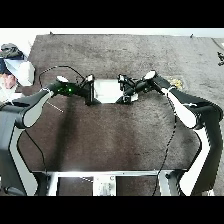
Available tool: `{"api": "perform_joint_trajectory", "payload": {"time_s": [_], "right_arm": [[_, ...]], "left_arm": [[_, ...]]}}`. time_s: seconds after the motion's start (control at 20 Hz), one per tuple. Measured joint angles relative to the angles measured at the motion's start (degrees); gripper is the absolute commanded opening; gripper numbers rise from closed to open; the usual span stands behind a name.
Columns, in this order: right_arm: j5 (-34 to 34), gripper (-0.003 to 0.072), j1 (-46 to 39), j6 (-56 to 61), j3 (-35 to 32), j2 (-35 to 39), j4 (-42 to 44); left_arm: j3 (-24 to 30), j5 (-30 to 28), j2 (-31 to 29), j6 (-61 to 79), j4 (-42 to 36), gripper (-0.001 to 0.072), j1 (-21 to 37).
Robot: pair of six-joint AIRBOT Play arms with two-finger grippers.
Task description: Fold the box and place the chain.
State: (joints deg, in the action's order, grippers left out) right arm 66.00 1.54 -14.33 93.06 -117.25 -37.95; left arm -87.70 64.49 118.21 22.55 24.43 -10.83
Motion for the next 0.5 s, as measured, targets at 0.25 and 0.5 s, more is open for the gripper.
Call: {"api": "perform_joint_trajectory", "payload": {"time_s": [0.25,0.5], "right_arm": [[-0.07,0.0416,0.0,0.04,0.0,0.0,0.07],[-0.07,0.0416,0.0,0.04,0.0,0.0,0.07]], "left_arm": [[0.0,0.17,0.0,0.13,0.48,0.043,0.04],[0.0,-0.17,0.0,0.35,0.68,0.0352,0.07]]}}
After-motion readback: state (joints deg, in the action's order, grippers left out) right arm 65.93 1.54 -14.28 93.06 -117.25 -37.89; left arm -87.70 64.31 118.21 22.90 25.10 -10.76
